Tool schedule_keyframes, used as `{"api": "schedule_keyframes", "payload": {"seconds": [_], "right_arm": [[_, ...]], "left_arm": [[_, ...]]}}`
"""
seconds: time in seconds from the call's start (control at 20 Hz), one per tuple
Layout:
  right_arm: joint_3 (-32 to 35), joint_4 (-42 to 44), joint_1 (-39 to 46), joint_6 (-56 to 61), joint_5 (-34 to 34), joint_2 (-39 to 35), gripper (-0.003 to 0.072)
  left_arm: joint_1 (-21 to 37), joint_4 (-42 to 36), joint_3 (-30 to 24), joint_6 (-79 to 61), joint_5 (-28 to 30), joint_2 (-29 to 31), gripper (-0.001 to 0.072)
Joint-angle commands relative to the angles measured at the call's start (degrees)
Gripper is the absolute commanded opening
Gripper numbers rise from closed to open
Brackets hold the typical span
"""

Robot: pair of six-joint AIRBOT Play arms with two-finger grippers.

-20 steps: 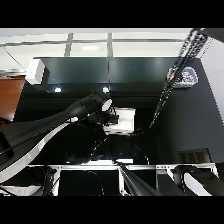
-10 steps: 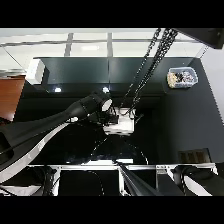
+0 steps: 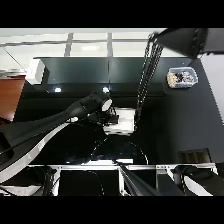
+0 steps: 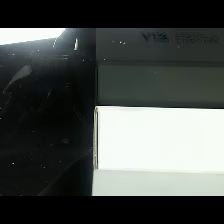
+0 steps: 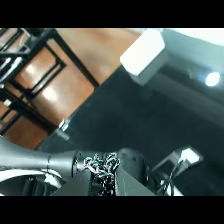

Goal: Fold the box and place the chain.

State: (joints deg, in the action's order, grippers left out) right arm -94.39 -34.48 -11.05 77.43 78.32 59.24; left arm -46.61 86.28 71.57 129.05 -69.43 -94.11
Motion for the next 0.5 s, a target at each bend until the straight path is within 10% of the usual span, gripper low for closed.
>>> {"api": "schedule_keyframes", "payload": {"seconds": [0.0, 0.45], "right_arm": [[6.32, 0.13, -1.81, 0.37, -0.48, 0.02, 0.0019], [17.92, -1.18, -7.1, 0.28, -5.88, -0.04, 0.0019]], "left_arm": [[0.02, 0.02, 0.04, 0.0, 0.0, -0.02, 0.003], [0.02, 0.02, 0.04, 0.0, 0.0, -0.02, 0.0031]]}}
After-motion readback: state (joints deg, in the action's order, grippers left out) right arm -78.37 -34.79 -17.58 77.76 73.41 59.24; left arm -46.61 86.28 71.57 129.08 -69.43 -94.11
